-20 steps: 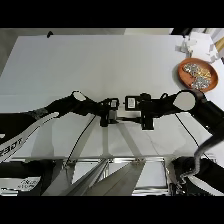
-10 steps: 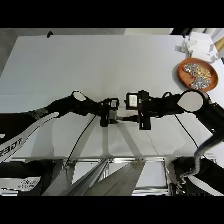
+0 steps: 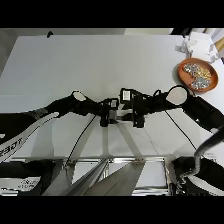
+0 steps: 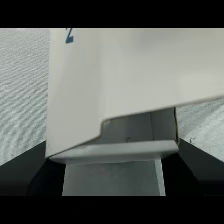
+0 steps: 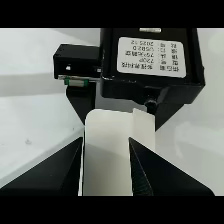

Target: Fold the box and place the chain.

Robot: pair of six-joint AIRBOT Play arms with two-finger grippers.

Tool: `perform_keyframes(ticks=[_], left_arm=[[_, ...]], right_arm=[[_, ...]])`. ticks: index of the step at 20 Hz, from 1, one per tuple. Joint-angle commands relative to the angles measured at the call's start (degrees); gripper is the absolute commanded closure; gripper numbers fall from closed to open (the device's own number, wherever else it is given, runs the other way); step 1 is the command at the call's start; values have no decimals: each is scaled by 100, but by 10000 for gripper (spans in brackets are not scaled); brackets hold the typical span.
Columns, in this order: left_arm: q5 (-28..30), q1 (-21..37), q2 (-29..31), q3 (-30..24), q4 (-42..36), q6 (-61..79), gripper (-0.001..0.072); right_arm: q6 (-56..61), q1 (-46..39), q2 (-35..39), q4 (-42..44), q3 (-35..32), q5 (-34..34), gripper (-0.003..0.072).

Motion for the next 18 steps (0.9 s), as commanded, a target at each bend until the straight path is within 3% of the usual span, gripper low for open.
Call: perform_keyframes(ticks=[1,9,18], left_arm=[[2,-2,0,2,2,0,638],[2,-2,0,2,4,0,638],[2,-2,0,2,2,0,638]], right_arm=[[-4,7,-142,24,2,57,397],[-7,-15,-146,656,490,470,416],[299,-245,-776,413,503,586,416]])
